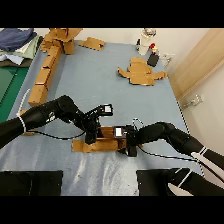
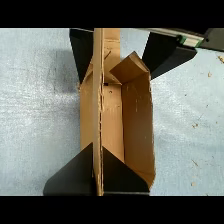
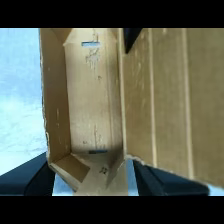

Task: Fold the box.

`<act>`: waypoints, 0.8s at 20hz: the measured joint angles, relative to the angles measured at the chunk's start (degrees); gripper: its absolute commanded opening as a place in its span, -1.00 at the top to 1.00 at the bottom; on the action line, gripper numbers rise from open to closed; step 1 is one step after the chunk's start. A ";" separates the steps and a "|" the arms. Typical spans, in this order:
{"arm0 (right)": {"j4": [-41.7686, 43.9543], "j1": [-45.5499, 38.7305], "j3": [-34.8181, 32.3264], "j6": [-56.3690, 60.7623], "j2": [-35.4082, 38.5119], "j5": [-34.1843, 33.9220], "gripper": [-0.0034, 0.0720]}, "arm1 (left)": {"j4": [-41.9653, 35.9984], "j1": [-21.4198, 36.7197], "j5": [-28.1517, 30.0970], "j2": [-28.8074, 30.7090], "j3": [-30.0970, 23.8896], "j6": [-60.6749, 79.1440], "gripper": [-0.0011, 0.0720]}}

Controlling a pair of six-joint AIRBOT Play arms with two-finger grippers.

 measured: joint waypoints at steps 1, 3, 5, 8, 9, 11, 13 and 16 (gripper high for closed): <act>0.02 0.00 0.07 -0.02 -0.26 0.26 -0.98 | 0.00 0.00 0.00 0.00 0.00 0.00 0.93; 0.07 0.00 0.17 -0.02 -0.92 0.63 -0.98 | 0.00 0.00 0.00 0.00 0.00 0.00 0.93; 0.22 0.00 0.26 -0.04 -1.66 1.01 -0.96 | 0.00 -0.02 0.00 0.00 0.00 -0.02 0.93; 0.42 0.52 0.31 -0.04 -2.73 1.75 -0.95 | 0.00 -0.02 -0.02 0.00 0.00 -0.02 0.93; 0.50 0.63 0.35 -0.04 -3.04 2.10 -0.96 | 0.00 -0.02 -0.02 0.00 0.00 0.00 0.93; 0.61 0.94 0.52 -0.04 -3.61 2.45 -0.95 | 0.02 0.00 -0.02 0.00 0.00 0.00 0.93; 0.66 1.03 0.61 -0.04 -3.98 2.56 -0.94 | 0.00 -0.02 -0.02 0.00 0.02 0.00 0.93; 0.72 1.14 0.68 -0.04 -4.24 2.69 -0.61 | 0.02 0.00 -0.02 0.00 0.00 0.00 0.93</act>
